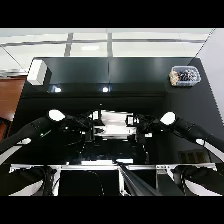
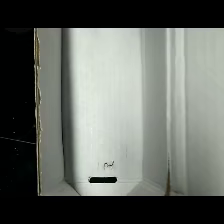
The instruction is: Fold the box and place the chain.
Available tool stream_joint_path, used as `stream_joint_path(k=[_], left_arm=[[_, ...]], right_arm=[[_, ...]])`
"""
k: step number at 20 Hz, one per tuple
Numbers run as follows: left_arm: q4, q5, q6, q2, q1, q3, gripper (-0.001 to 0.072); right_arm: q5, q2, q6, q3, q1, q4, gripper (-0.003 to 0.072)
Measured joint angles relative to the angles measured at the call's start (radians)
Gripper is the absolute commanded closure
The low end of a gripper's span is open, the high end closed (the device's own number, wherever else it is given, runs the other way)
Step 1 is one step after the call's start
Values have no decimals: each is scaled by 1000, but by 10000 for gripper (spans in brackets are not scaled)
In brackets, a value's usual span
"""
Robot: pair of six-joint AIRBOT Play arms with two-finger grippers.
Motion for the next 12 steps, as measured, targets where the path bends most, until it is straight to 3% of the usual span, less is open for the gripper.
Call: stream_joint_path(k=[1,2,4,6,7,8,9,10,11,12], left_arm=[[-2,2,0,-2,-1,0,679],[-5,2,1,-3,-1,0,662],[-5,0,1,-5,-2,0,331],[-4,2,1,-6,-2,0,363],[-3,2,1,-6,-2,0,542],[-3,3,1,-7,-2,0,588],[-3,2,3,-7,-2,0,406],[-3,3,3,-7,-2,0,298],[-3,3,1,-7,-2,0,366],[-2,6,1,-6,-1,0,572]], right_arm=[[0,0,0,0,0,0,615],[0,0,0,0,0,0,615],[0,0,1,0,0,1,616],[0,0,0,0,0,0,615],[0,0,0,0,0,0,616],[0,0,0,0,0,0,615],[0,0,0,0,0,0,615],[0,0,0,0,0,0,615],[0,0,0,0,0,0,615],[0,0,0,0,0,0,615]])
